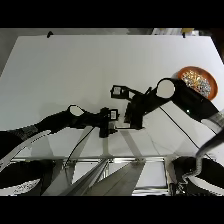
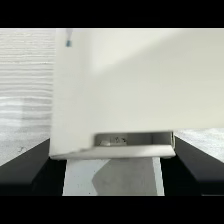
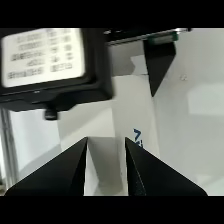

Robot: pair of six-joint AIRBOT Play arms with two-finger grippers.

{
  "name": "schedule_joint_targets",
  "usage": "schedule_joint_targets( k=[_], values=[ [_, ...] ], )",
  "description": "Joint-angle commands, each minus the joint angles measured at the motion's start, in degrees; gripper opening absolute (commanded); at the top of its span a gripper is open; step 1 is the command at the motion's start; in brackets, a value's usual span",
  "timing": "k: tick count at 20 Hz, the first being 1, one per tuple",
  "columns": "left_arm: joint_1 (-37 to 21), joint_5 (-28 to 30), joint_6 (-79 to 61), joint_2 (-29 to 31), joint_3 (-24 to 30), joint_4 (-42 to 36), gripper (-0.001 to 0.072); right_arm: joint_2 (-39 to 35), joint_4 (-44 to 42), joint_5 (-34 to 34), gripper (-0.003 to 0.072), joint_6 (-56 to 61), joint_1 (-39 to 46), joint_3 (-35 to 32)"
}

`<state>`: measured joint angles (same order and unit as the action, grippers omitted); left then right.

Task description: Fold the box and place the chain.

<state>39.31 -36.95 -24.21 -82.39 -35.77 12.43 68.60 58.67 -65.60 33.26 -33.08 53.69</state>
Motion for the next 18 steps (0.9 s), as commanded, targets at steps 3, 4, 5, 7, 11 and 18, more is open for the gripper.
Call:
schedule_joint_targets(
  k=[3, 4, 5, 7, 11, 18],
  values=[
    [0.02, 0.02, 0.00, 0.04, -0.07, 0.02, 0.0363, -2.34, 3.02, 5.05, 0.0284, -3.63, -2.67, -3.98],
    [0.02, 0.00, 0.00, 0.04, -0.07, 0.02, 0.0363, -2.32, 3.39, 5.84, 0.0311, -3.65, -2.80, -3.98],
    [0.02, 0.00, 0.00, 0.02, -0.07, 0.02, 0.0363, -2.32, 4.02, 6.69, 0.0321, -3.65, -2.91, -3.96],
    [0.02, 0.00, 0.00, 0.02, -0.07, 0.02, 0.0363, -2.34, 5.79, 7.56, 0.0321, -3.56, -2.93, -3.96],
    [0.02, 0.02, 0.00, 0.02, -0.07, 0.02, 0.0363, -2.32, 7.17, 7.67, 0.0300, -3.56, -3.45, -3.98],
    [0.02, 0.00, 0.00, 0.04, -0.07, 0.02, 0.0363, -2.27, 7.61, 8.26, 0.0158, -3.56, -5.07, -4.09]
  ],
)
